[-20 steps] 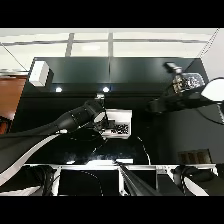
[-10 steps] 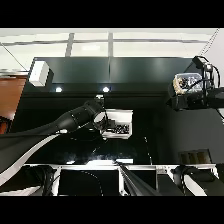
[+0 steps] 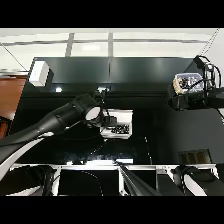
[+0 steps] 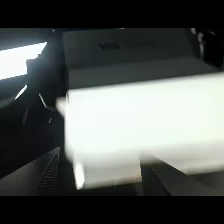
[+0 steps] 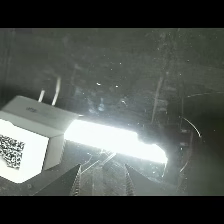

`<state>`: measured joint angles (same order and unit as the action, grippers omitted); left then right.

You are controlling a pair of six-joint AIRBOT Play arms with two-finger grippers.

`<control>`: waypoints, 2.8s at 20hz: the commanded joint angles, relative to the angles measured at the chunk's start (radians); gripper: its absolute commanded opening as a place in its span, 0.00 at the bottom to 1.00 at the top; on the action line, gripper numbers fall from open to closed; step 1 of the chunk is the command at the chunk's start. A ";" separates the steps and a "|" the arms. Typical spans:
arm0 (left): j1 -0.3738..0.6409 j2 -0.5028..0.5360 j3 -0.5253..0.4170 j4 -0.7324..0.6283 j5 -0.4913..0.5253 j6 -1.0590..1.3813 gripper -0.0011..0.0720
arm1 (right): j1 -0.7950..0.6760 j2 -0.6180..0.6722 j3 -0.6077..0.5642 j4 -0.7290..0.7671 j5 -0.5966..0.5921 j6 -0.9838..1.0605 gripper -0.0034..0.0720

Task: Fold the box and place the chain.

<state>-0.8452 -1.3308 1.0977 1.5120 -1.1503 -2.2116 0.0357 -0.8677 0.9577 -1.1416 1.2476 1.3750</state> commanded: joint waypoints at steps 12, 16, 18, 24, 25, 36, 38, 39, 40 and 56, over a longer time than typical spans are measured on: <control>0.561 0.409 -0.390 -0.309 0.006 0.576 0.79 | 0.000 0.001 0.000 0.020 0.006 0.009 0.49; 0.546 0.406 -0.462 -0.543 0.005 1.165 0.79 | 0.000 0.001 0.000 0.041 0.007 0.009 0.49; 0.508 0.401 -0.484 -0.552 0.046 1.389 0.86 | 0.000 0.000 0.000 0.050 0.006 0.010 0.49; 0.418 0.331 -0.490 -0.553 0.208 2.021 1.00 | 0.000 0.000 0.000 0.051 0.006 0.024 0.49; 0.415 0.304 -0.484 -0.577 0.217 2.108 1.00 | 0.001 0.000 0.000 0.052 0.006 0.024 0.49; 0.465 -0.010 -0.418 -0.849 0.220 2.451 1.00 | 0.022 0.000 0.000 0.071 0.013 0.032 0.49; 0.465 -0.010 -0.418 -0.892 0.246 2.452 1.00 | 0.038 0.000 0.000 0.071 0.008 0.032 0.49; 0.464 -0.010 -0.418 -0.909 0.252 2.453 1.00 | 0.047 0.000 0.000 0.071 0.004 0.032 0.49; 0.462 -0.010 -0.418 -0.919 0.252 2.470 1.00 | 0.055 0.000 0.000 0.070 -0.001 0.032 0.49; 0.393 -0.010 -0.418 -0.905 0.227 2.445 1.00 | 0.058 0.000 0.000 0.062 -0.024 0.032 0.49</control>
<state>-0.4362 -1.3403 0.6785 0.6319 -0.9192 0.2428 0.0929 -0.8677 0.9577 -1.0786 1.2289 1.4067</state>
